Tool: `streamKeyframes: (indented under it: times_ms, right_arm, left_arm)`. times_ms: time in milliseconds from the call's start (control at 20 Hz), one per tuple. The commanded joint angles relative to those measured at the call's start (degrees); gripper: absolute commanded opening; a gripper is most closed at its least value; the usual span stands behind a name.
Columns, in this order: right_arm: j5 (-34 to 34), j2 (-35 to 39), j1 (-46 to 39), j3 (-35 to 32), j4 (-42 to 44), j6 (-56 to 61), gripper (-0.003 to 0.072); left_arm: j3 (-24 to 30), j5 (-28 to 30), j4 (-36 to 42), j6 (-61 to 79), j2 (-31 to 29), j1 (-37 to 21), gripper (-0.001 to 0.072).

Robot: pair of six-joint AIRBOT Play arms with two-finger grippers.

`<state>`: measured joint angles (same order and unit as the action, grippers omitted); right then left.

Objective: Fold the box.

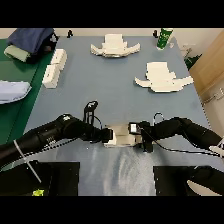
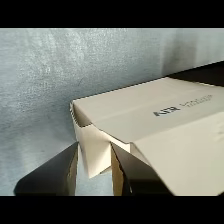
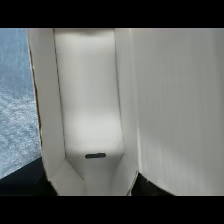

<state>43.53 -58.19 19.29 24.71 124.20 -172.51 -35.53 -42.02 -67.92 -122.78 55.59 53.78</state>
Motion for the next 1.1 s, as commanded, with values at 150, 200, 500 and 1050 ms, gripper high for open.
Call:
streamKeyframes:
  times_ms: [150,200,500,1050]
  right_arm:
    - [0.0,0.04,0.0,-0.02,0.0,0.02,0.05]
    - [0.0,0.04,0.0,-0.02,0.0,0.0,0.05]
    - [0.0,0.04,0.0,-0.02,0.02,0.0,0.05]
    - [0.0,0.04,0.0,-0.02,0.02,0.0,0.05]
  left_arm:
    - [-11.63,-12.79,-13.05,-13.7,11.32,6.27,0.0293]
    - [-13.31,-14.69,-14.67,-15.61,12.83,6.95,0.0293]
    - [-22.16,-23.98,-20.0,-19.74,20.9,10.27,0.0293]
    - [-25.86,-26.49,-20.98,-25.2,26.93,11.23,0.0293]
